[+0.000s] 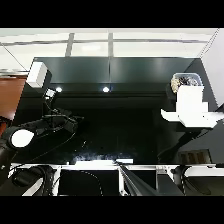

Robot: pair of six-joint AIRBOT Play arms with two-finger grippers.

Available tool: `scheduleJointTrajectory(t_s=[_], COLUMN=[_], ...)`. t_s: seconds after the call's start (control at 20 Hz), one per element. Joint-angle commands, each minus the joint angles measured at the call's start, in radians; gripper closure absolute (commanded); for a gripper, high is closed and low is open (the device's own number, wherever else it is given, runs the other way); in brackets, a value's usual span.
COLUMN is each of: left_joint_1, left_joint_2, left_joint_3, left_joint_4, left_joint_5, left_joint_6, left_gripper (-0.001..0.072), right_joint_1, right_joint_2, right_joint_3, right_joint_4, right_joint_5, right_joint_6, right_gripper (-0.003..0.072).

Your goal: Fold the box and place the chain.

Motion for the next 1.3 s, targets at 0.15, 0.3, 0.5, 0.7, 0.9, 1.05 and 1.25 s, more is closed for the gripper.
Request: scheduleJointTrajectory(t_s=[0.15, 0.3, 0.5, 0.7, 0.9, 1.05, 1.25], left_joint_1=[0.000, 0.000, 0.000, 0.000, 0.000, 0.000, 0.000], left_joint_2=[-0.002, -0.002, -0.002, -0.002, -0.002, -0.002, -0.011], left_joint_3=[0.000, 0.000, 0.000, 0.000, 0.000, 0.000, 0.000], left_joint_4=[-0.001, -0.001, -0.001, -0.029, -0.058, -0.093, -0.223], left_joint_5=[0.000, -0.001, 0.001, 0.001, 0.003, 0.003, 0.001], left_joint_6=[-0.002, -0.002, -0.001, -0.002, -0.002, -0.002, -0.008], left_gripper=[0.0024, 0.0024, 0.0024, 0.0024, 0.0024, 0.0025, 0.0024], right_joint_1=[0.055, 0.071, 0.098, 0.171, 0.309, 0.444, 0.623], right_joint_2=[-0.015, -0.012, 0.012, 0.094, 0.229, 0.370, 0.593], right_joint_3=[0.012, 0.012, 0.011, -0.045, -0.192, -0.340, -0.598], right_joint_4=[-0.026, -0.027, 0.086, 0.272, 0.397, 0.429, 0.652], right_joint_5=[0.013, 0.094, 0.225, 0.262, 0.222, 0.116, -0.128], right_joint_6=[-0.065, -0.056, -0.030, -0.043, -0.068, -0.066, -0.156], right_gripper=[0.0633, 0.0637, 0.0680, 0.0679, 0.0679, 0.0679, 0.0679])
